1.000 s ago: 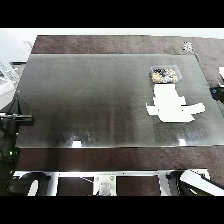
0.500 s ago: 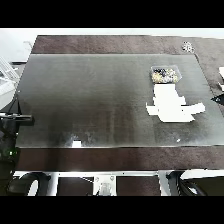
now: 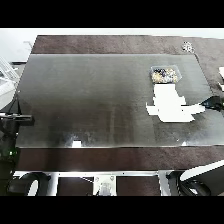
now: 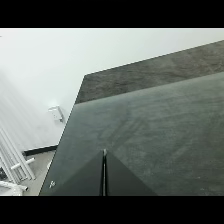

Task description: Fold the box and place the chain.

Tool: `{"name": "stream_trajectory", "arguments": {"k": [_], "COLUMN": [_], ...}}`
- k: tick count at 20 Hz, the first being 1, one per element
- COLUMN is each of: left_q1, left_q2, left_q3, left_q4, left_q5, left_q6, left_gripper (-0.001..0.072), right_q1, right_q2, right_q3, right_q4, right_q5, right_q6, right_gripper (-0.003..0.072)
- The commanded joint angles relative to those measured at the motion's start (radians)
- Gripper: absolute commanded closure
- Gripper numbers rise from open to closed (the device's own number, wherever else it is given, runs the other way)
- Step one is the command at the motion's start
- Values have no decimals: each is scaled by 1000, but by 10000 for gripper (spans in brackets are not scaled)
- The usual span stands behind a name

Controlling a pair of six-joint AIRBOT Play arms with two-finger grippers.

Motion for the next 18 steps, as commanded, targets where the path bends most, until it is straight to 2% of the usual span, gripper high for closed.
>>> {"name": "stream_trajectory", "arguments": {"k": [1, 5, 6, 10, 13, 15, 18], "left_q1": [0, 0, 0, 0, 0, 0, 0], "left_q2": [0, 0, 0, 0, 0, 0, 0], "left_q3": [0, 0, 0, 0, 0, 0, 0], "left_q4": [0, 0, 0, 0, 0, 0, 0], "left_q5": [0, 0, 0, 0, 0, 0, 0], "left_q6": [0, 0, 0, 0, 0, 0, 0], "left_gripper": [689, 689, 689, 689, 689, 689, 689], "right_q1": [47, 70, 69, 70, 72, 72, 74], "right_q2": [-56, -71, -74, -82, -97, -99, -98], "right_q3": [18, 18, 18, 18, 17, 18, 17], "right_q4": [-16, -17, -19, -19, -19, -15, 49], "right_q5": [50, 69, 82, 90, 111, 119, 204], "right_q6": [-16, -20, -35, -39, -39, -51, -109], "right_gripper": [121, 133, 191, 200, 274, 353, 593]}}
